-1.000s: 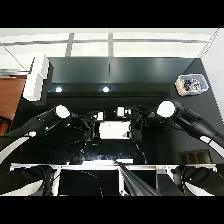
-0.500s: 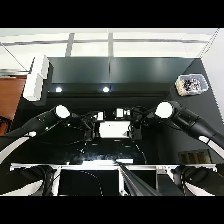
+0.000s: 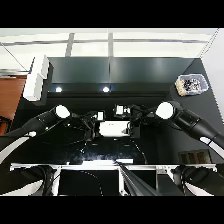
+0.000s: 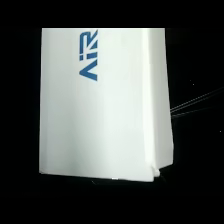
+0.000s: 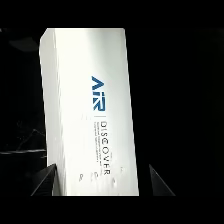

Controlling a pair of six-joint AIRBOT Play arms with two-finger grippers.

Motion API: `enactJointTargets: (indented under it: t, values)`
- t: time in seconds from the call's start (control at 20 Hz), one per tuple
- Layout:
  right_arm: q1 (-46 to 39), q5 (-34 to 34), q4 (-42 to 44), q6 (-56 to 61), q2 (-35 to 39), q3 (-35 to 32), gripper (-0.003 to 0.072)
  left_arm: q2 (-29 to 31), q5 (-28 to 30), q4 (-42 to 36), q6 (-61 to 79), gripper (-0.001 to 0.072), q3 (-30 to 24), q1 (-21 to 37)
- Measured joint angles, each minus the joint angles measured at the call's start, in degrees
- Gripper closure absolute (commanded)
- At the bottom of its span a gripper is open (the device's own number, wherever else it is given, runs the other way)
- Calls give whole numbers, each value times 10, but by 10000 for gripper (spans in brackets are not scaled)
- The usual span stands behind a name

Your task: Fold the box and place the chain.

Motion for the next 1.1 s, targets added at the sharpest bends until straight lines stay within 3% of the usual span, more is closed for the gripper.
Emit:
enactJointTargets:
  t: [0.05, 0.1, 0.9, 1.1]
  values:
    - [0, -2, 0, 2, 2, 0, 91, 0, 0, 0, 0, 378, 0, 0]
    - [0, -1, 0, 4, 3, 0, 198, 0, 0, 0, 0, 378, 0, 0]
    - [0, 19, 2, 31, 7, 7, 207, 0, 0, 1, 2, 378, 0, 0]
    - [0, 22, 2, 33, 8, 8, 246, 0, 0, 1, 2, 378, 0, 0]
